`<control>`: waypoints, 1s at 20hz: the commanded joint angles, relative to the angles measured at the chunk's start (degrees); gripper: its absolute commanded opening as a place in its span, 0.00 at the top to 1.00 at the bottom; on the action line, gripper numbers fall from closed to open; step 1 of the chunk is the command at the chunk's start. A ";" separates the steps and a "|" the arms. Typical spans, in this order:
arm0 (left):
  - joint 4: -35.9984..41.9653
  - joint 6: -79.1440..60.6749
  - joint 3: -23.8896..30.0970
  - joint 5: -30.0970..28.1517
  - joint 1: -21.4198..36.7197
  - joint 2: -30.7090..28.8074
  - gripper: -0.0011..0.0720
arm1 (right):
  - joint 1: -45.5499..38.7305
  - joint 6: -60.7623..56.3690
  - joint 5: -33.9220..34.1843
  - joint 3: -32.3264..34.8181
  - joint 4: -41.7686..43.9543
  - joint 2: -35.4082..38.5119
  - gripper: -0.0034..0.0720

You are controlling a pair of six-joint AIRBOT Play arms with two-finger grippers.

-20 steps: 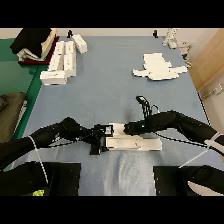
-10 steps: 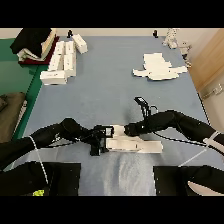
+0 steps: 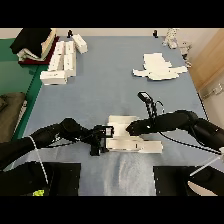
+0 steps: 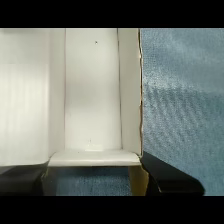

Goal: Fold the box.

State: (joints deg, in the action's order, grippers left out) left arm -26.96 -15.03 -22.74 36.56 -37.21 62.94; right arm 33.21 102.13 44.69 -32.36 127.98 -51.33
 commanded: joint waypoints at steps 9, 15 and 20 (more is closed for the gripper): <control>0.00 0.02 -0.04 -0.09 0.04 -0.04 0.34 | 0.13 23.45 25.00 2.10 -20.20 17.42 0.23; 0.00 0.02 -0.04 -0.09 0.04 -0.04 0.34 | 0.39 36.22 17.55 6.82 -21.84 14.08 0.08; 0.02 0.02 -0.04 -0.07 0.04 -0.04 0.34 | 1.97 45.97 4.57 11.43 -21.46 13.38 0.01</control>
